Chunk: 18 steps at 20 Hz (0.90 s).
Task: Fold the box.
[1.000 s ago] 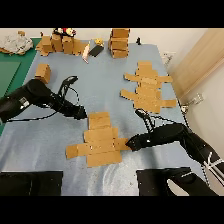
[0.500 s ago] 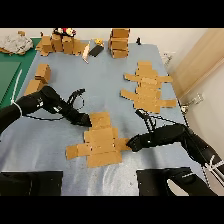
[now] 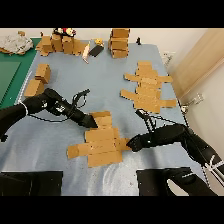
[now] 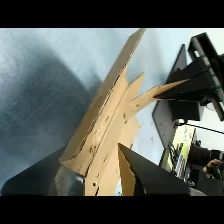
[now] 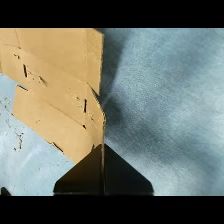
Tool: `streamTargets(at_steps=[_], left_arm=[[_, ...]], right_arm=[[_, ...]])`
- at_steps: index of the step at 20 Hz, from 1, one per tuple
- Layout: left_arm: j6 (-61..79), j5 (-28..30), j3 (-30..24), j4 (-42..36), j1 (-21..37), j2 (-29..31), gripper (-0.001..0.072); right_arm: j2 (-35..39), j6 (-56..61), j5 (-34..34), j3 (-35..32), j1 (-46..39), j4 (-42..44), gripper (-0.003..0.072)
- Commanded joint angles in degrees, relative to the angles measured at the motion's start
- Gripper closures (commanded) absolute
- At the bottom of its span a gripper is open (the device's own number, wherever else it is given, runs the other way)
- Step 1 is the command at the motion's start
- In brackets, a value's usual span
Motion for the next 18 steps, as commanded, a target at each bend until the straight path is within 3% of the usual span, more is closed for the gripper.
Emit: streamTargets(at_steps=[1,7,9,17,18], left_arm=[[5.07,-2.99,-0.04,-3.08,-0.02,-0.15,0.0269],[7.85,-4.76,-0.24,-4.02,-0.02,-0.15,0.0272],[8.57,-4.98,-0.52,-4.02,-0.04,-0.15,0.0380],[10.86,-5.49,-1.01,-6.82,-0.13,-3.06,0.0381],[11.63,-5.55,-0.98,-8.22,-0.11,-3.34,0.0472]], right_arm=[[0.02,0.15,0.02,-0.02,0.07,-0.17,0.0683],[0.02,0.39,0.04,-0.02,0.07,-0.17,0.0683],[0.02,0.66,0.04,-0.02,0.07,-0.22,0.0683],[0.02,1.07,0.04,-0.02,0.07,-0.61,0.0683],[0.02,1.07,0.02,-0.02,0.07,-0.61,0.0683]])
